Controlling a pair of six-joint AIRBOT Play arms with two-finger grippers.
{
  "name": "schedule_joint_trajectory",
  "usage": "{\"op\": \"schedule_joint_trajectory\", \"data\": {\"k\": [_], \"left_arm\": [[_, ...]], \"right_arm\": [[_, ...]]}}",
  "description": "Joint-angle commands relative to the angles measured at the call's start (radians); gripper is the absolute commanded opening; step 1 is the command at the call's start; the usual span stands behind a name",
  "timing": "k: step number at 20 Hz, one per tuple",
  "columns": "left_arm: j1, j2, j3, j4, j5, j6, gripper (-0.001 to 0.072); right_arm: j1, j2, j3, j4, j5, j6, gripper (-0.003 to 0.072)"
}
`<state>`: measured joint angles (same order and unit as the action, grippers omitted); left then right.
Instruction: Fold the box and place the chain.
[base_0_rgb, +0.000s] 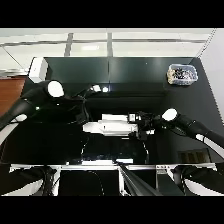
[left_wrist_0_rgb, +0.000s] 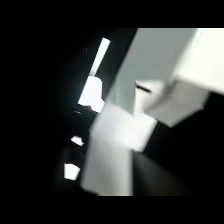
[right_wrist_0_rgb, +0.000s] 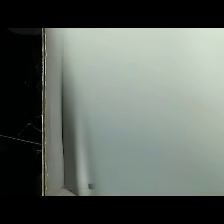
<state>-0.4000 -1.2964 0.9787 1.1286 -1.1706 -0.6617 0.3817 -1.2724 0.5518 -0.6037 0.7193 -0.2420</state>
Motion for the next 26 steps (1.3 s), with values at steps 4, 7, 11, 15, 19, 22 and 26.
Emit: {"op": "schedule_joint_trajectory", "data": {"k": [4, 7, 11, 15, 19, 22, 26], "left_arm": [[0.016, 0.006, -0.150, -0.565, -0.203, -0.090, 0.0027], [-0.019, -0.032, -0.170, -0.794, 0.087, 0.071, 0.0027], [-0.015, -0.035, -0.171, -0.869, 0.493, 0.146, 0.0027], [-0.019, -0.092, -0.171, -0.651, 0.431, 0.134, 0.0027], [-0.025, -0.172, -0.171, -0.635, 0.349, 0.130, 0.0026], [-0.022, -0.183, -0.169, -0.639, 0.349, 0.132, 0.0026], [0.103, -0.091, -0.111, -0.620, 0.230, 0.130, 0.0024]], "right_arm": [[0.001, 0.000, 0.001, 0.001, -0.003, 0.002, 0.0016], [0.001, 0.000, 0.001, 0.000, -0.010, 0.001, 0.0017], [0.001, 0.000, 0.001, 0.001, -0.017, 0.001, 0.0017], [0.001, 0.000, 0.001, 0.001, -0.018, 0.001, 0.0017], [0.001, 0.000, 0.001, 0.001, -0.017, 0.001, 0.0017], [0.001, 0.000, 0.001, 0.001, -0.017, 0.001, 0.0017], [0.001, 0.000, 0.001, 0.001, -0.017, 0.001, 0.0017]]}}
